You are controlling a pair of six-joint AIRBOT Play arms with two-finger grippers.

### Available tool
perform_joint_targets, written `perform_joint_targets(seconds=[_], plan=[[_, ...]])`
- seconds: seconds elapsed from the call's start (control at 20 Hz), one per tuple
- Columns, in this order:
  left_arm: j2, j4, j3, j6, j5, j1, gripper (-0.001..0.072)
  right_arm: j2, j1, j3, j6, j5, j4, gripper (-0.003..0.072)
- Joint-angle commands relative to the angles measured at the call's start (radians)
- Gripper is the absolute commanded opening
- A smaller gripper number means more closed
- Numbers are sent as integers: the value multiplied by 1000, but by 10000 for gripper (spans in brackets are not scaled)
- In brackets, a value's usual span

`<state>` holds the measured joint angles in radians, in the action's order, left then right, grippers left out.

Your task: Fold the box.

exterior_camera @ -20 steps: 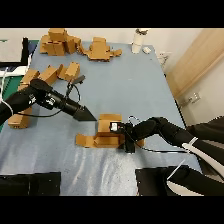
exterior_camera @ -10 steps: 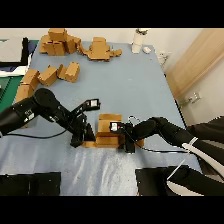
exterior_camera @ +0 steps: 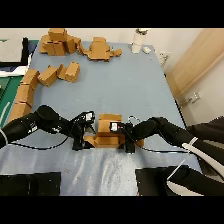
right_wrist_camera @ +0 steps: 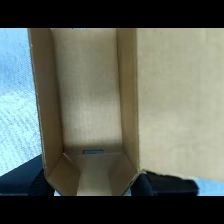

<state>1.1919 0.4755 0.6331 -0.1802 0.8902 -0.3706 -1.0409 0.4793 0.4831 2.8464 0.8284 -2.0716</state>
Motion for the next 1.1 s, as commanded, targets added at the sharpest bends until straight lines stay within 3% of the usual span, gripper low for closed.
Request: perform_joint_targets(seconds=[0.0,0.2,0.35,0.4,0.45,0.75,1.05], plan=[[55,-57,-17,-73,-99,5,676,-1,0,0,0,0,0,536],[83,-64,-17,-75,-114,4,674,-1,0,0,0,0,0,536],[83,-64,-17,-74,-121,2,610,-1,0,0,0,0,0,536],[82,-64,-17,-75,-108,1,391,-1,0,0,0,0,0,536],[82,-65,-17,-74,-89,-2,277,-1,0,0,0,0,0,536],[83,-78,-17,-77,-79,-16,275,-1,0,0,0,0,0,536],[84,51,-17,-28,-101,37,279,-1,0,0,0,0,0,536]])
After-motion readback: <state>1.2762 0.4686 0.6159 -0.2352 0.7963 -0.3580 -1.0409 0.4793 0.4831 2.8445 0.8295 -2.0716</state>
